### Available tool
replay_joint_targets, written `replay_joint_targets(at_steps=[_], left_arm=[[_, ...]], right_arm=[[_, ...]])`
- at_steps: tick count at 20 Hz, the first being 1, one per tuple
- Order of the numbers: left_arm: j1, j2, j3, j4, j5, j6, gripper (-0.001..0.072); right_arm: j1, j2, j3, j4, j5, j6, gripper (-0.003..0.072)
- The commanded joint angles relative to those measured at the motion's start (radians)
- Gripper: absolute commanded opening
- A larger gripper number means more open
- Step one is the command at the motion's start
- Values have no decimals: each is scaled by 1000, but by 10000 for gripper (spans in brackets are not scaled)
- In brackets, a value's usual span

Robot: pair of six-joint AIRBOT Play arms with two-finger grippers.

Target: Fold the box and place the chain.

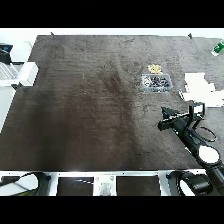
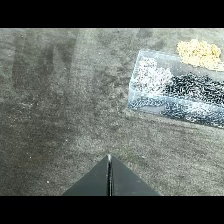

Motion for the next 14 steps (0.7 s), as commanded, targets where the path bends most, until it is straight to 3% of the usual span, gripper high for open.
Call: replay_joint_targets(at_steps=[1, 4, 7, 10, 14], left_arm=[[-15, 262, -283, -266, 53, 264, 11], [-87, 485, -618, -392, 231, 423, 11], [-186, 649, -854, -480, 385, 482, 11], [-296, 766, -984, -496, 478, 482, 11], [-387, 875, -1077, -503, 468, 452, 11]], right_arm=[[0, 1, 0, 0, 0, 0, 13], [0, 1, 0, 0, 0, 0, 14], [0, 1, 0, 0, 0, 0, 13], [0, 32, 1, 0, -28, 0, 12], [0, 200, 0, 0, -70, 0, 12]])
